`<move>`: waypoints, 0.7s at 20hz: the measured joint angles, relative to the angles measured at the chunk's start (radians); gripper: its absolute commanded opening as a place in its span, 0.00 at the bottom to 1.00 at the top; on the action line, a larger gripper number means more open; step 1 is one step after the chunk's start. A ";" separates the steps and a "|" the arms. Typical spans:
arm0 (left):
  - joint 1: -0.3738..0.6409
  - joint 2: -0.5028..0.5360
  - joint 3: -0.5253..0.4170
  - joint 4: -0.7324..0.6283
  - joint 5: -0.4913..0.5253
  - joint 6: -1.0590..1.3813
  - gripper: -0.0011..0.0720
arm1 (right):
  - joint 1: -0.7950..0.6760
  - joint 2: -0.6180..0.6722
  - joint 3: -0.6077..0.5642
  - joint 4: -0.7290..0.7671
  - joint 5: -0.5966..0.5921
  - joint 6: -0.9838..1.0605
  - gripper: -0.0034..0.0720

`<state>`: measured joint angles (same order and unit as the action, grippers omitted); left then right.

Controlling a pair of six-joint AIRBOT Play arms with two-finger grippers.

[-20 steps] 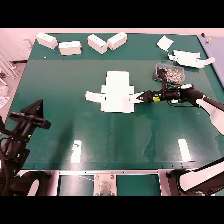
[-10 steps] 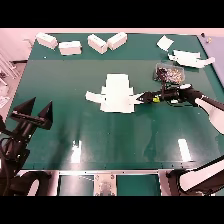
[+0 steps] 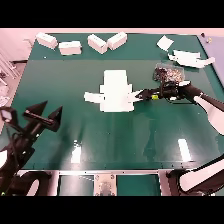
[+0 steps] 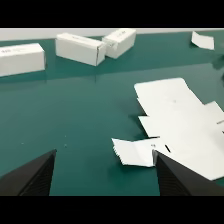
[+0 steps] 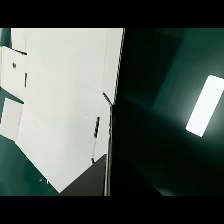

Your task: Fold the box and place the chain.

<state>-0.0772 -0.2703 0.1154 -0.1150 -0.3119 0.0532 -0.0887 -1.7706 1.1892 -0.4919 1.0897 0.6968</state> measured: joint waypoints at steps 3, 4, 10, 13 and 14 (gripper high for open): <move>0.000 -0.123 0.029 0.004 -0.074 0.018 0.96 | 0.011 -0.015 0.019 0.000 0.000 0.005 0.05; 0.000 -0.163 0.048 0.005 -0.096 0.033 0.96 | 0.013 -0.019 0.022 0.000 0.001 0.008 0.05; 0.000 -0.363 0.215 0.009 -0.134 0.134 0.96 | 0.016 -0.027 0.029 0.000 0.002 0.025 0.05; 0.000 -0.504 0.328 0.028 -0.140 0.159 0.96 | 0.017 -0.029 0.029 -0.003 0.002 0.026 0.05; 0.000 -0.562 0.372 0.037 -0.142 0.159 0.96 | 0.017 -0.029 0.029 -0.011 0.002 0.027 0.05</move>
